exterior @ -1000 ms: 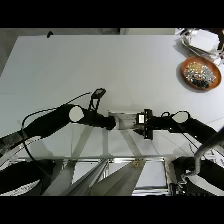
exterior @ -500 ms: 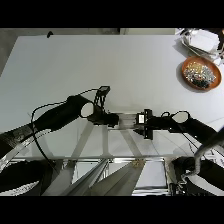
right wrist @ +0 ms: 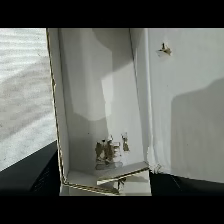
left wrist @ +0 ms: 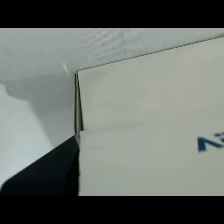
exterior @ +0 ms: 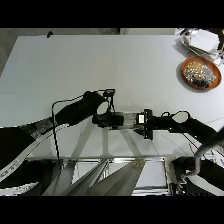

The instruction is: Fold the box and place the chain.

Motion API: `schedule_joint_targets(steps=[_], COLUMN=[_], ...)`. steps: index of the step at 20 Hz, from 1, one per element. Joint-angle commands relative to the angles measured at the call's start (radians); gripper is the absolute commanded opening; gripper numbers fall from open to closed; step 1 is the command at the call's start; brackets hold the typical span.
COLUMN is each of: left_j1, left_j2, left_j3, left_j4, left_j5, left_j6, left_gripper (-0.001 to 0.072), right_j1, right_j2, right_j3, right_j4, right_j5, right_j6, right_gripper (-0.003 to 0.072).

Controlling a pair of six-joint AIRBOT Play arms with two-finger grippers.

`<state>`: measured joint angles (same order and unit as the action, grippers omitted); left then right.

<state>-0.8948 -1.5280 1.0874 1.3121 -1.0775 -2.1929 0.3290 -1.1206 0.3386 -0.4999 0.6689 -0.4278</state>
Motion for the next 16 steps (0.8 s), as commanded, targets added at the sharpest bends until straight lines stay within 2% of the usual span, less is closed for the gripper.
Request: schedule_joint_targets(steps=[1, 3, 4, 5, 9, 10, 13, 16], left_j1=[-0.024, -0.031, -0.034, -0.036, -0.042, -0.042, -0.042, -0.042], left_j2=[-0.035, -0.048, -0.054, -0.058, -0.062, -0.063, -0.063, -0.063], left_j3=[0.009, 0.009, 0.009, 0.009, 0.009, 0.009, 0.009, 0.009], left_j4=[0.008, 0.006, 0.006, 0.006, 0.005, 0.005, 0.004, 0.005], left_j5=[-0.011, -0.011, -0.011, -0.011, -0.011, -0.011, -0.011, -0.011], left_j6=[-0.085, -0.128, -0.137, -0.142, -0.142, -0.142, -0.142, -0.142], left_gripper=[0.0260, 0.0239, 0.0150, 0.0124, 0.0111, 0.0000, 0.0002, 0.0041], right_j1=[0.000, 0.000, 0.000, 0.000, 0.000, 0.000, 0.000, 0.000], right_j2=[0.000, 0.001, 0.000, 0.000, 0.000, 0.000, 0.001, 0.000], right_j3=[0.000, 0.000, 0.000, 0.000, 0.000, 0.000, 0.000, 0.000], right_j4=[0.000, 0.000, 0.000, 0.000, 0.000, 0.000, 0.000, 0.000], right_j5=[0.000, 0.000, 0.000, 0.000, 0.000, 0.000, 0.000, 0.000], right_j6=[0.000, 0.000, 0.000, 0.000, 0.000, 0.000, 0.000, 0.000], right_gripper=[0.0321, 0.0321, 0.0321, 0.0321, 0.0321, 0.0321, 0.0321, 0.0321])
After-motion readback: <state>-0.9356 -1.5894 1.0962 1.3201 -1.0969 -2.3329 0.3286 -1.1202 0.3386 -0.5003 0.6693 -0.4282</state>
